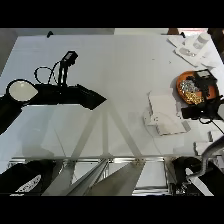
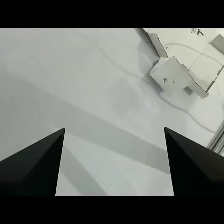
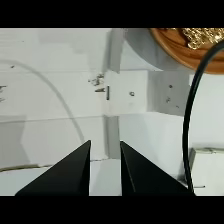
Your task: Fold the box and place the chain.
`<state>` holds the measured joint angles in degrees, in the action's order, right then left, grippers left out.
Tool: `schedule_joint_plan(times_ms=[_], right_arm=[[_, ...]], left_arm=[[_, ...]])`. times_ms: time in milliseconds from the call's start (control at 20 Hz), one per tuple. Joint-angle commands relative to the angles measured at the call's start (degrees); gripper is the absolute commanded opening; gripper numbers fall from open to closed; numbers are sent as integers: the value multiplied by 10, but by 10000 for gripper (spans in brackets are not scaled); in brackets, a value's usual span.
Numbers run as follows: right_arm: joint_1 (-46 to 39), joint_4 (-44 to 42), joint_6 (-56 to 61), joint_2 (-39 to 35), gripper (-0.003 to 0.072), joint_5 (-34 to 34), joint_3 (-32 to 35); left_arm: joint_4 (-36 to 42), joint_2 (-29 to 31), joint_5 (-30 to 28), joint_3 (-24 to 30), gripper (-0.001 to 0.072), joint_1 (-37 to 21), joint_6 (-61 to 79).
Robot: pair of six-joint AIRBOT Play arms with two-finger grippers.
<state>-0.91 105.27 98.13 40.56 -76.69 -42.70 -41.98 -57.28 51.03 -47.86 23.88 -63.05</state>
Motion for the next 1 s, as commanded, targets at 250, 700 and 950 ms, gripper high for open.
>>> schedule_joint_plan(times_ms=[250,700,950], right_arm=[[-237,-48,-159,6,393,56,0],[-285,-74,-198,224,484,96,0],[-285,-82,-202,290,482,173,-2]], left_arm=[[0,0,0,0,694,0,0],[0,0,0,0,694,0,0],[0,0,0,0,694,0,0]])
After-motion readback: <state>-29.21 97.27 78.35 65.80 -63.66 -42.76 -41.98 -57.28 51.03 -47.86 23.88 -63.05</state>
